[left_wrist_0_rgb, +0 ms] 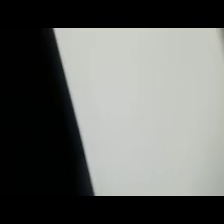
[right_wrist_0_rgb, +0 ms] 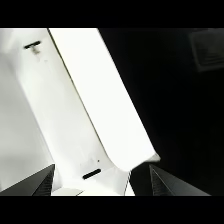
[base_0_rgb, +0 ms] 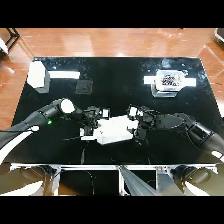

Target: Fold the box and place the chain.

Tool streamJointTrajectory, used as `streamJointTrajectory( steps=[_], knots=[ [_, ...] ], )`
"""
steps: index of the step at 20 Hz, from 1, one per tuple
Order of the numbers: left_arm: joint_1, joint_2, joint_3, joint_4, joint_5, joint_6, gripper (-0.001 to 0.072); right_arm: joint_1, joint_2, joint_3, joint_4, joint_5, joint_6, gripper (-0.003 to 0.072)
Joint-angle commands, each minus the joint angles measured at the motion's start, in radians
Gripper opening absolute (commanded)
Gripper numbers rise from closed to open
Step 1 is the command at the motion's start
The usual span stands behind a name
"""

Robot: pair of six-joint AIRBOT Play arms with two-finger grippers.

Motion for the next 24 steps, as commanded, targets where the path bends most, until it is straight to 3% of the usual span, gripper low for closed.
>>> streamJointTrajectory(
  steps=[1,7,12,15,18,24],
  knots=[
    [0.0,0.014,0.001,0.0,0.007,0.0,0.0016,-0.002,-0.037,0.024,0.025,-0.028,-0.05,0.0701],
    [0.0,0.016,0.001,0.0,0.008,0.0,0.0017,-0.056,-0.078,0.05,-0.024,-0.051,0.014,0.0701],
    [0.0,0.016,0.001,0.0,0.011,0.0,0.0017,-0.119,-0.052,0.053,-0.28,-0.268,0.244,0.07],
    [0.0,0.016,0.001,0.0,0.015,0.0,0.0017,-0.08,-0.052,0.018,-0.201,-0.337,0.247,0.07],
    [0.0,0.016,0.001,0.0,0.014,-0.004,0.0017,0.024,-0.052,-0.017,-0.172,-0.294,0.253,0.07],
    [0.0,0.016,0.001,0.0,0.014,-0.004,0.0017,0.143,-0.053,-0.04,-0.166,-0.032,0.431,0.0701]
  ],
)
